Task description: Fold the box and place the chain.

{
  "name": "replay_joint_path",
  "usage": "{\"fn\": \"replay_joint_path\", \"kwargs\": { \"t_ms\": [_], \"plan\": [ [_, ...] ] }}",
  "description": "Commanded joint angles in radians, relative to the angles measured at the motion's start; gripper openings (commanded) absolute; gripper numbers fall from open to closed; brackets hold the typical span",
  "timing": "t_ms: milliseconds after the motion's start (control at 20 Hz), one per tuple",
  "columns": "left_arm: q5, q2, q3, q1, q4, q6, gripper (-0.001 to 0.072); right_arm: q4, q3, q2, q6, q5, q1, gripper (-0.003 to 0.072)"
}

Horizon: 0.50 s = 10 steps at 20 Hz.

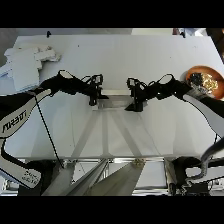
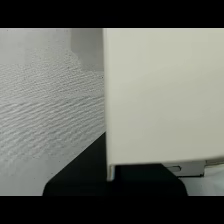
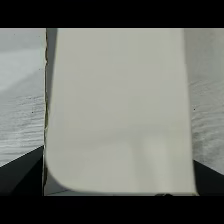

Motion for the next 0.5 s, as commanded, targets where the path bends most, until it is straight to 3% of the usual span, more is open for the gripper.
{"fn": "replay_joint_path", "kwargs": {
  "t_ms": [0,450],
  "plan": [
    [0.001,0.0,0.0,0.001,0.0,0.0,0.0012,0.039,0.0,-0.003,0.005,0.024,-0.022,0.0694],
    [0.001,0.0,0.0,0.001,0.0,0.0,0.0012,0.018,-0.082,-0.006,-0.031,-0.052,-0.03,0.0694]
  ]
}}
